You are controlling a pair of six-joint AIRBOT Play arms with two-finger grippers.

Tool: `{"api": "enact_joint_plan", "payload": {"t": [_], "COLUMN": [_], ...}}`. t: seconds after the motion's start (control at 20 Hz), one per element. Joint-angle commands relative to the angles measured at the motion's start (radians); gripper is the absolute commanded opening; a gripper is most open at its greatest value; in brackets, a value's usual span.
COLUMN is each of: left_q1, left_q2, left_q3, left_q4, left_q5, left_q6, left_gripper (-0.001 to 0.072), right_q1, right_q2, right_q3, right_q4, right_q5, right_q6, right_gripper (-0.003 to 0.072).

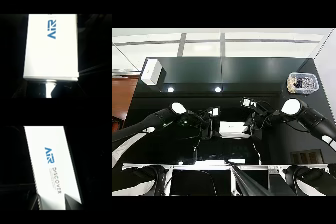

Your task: Fold the box and place the chain.

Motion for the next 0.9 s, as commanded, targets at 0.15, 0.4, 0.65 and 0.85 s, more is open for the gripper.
{"api": "enact_joint_plan", "payload": {"t": [0.15,0.4,0.65,0.85], "left_q1": [0.000,0.000,0.000,0.000], "left_q2": [-0.001,-0.001,-0.001,-0.001], "left_q3": [0.000,0.000,0.000,0.000], "left_q4": [-0.001,-0.001,-0.001,-0.001], "left_q5": [0.002,0.001,0.002,0.002], "left_q6": [-0.001,-0.001,-0.001,-0.001], "left_gripper": [0.0372,0.0372,0.0372,0.0372], "right_q1": [-0.002,-0.120,-0.171,-0.164], "right_q2": [0.027,0.119,0.100,0.043], "right_q3": [0.021,0.042,-0.251,-0.314], "right_q4": [-0.005,0.005,0.598,0.732], "right_q5": [0.018,0.162,-0.034,-0.059], "right_q6": [0.047,0.424,0.486,0.470], "right_gripper": [0.0392,0.0084,0.0005,0.0005]}}
